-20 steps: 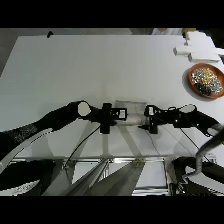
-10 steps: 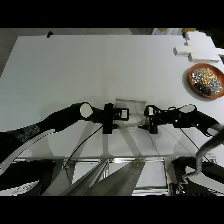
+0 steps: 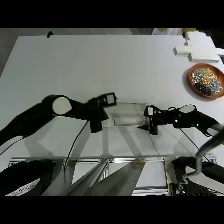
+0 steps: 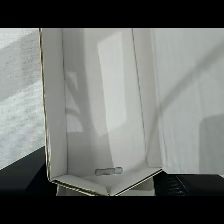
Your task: Fold the box and place the chain.
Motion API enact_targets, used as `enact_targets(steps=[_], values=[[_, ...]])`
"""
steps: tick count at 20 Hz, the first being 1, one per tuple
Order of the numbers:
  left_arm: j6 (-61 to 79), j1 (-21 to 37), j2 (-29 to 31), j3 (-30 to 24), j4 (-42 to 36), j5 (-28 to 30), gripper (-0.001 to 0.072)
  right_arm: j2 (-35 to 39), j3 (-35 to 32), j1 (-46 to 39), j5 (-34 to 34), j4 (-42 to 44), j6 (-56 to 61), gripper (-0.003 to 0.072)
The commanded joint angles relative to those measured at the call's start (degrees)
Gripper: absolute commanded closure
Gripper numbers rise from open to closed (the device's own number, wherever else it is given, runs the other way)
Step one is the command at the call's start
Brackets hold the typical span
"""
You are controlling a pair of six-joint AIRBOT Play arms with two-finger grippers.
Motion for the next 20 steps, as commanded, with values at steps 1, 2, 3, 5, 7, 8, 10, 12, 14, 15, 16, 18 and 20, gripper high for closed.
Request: enact_targets(steps=[1, 2, 3, 5, 7, 8, 10, 12, 14, 15, 16, 18, 20], values=[[-26.5, 5.7, 4.9, 0.0, 7.3, -4.6, 0.0706, 0.0, 0.0, 0.0, 0.0, 0.0, -0.1, 0.0288], [-31.4, 7.1, 4.6, -0.1, 7.7, -5.2, 0.0706, 0.0, 0.0, 0.0, 0.0, 0.0, -0.1, 0.0288], [-35.1, 8.4, 4.1, -0.7, 7.6, -5.1, 0.0707, 0.0, 0.0, 0.0, 0.0, 0.0, -0.1, 0.0288], [-38.1, 10.2, 2.6, -2.8, 6.9, -3.3, 0.0706, 0.0, 0.0, 0.0, 0.0, 0.0, -0.1, 0.0288], [-39.9, 10.6, -0.3, -5.2, 4.1, -0.8, 0.0706, 0.0, 0.0, 0.0, 0.0, 0.0, -0.1, 0.0288], [-40.0, 10.7, -2.5, -6.0, 1.1, 0.1, 0.0706, 0.0, 0.0, 0.0, 0.0, 0.0, -0.1, 0.0288], [-39.8, 10.3, -7.5, -6.2, -5.4, 0.7, 0.0706, 0.0, 0.0, 0.0, 0.0, 0.0, -0.1, 0.0288], [-38.9, 9.3, -11.9, -6.2, -10.8, 1.9, 0.0705, 0.0, 0.0, 0.0, 0.0, 0.0, -0.1, 0.0288], [-37.2, 7.6, -14.4, -6.2, -13.6, 2.7, 0.0705, 0.0, 0.0, 0.0, 0.0, 0.0, -0.1, 0.0288], [-37.1, 6.7, -15.0, -6.2, -14.0, 3.2, 0.0705, 0.0, 0.0, 0.0, 0.0, 0.0, -0.1, 0.0288], [-37.1, 6.0, -15.2, -6.2, -14.6, 3.5, 0.0705, 0.0, 0.0, 0.0, 0.0, 0.0, -0.1, 0.0288], [-37.1, 5.0, -15.3, -6.1, -16.9, 4.1, 0.0705, 0.0, 0.0, 0.0, 0.0, 0.0, -0.1, 0.0288], [-37.1, 4.3, -15.1, -5.9, -18.4, 4.2, 0.0705, 0.0, 0.0, 0.0, 0.0, 0.0, -0.1, 0.0288]])
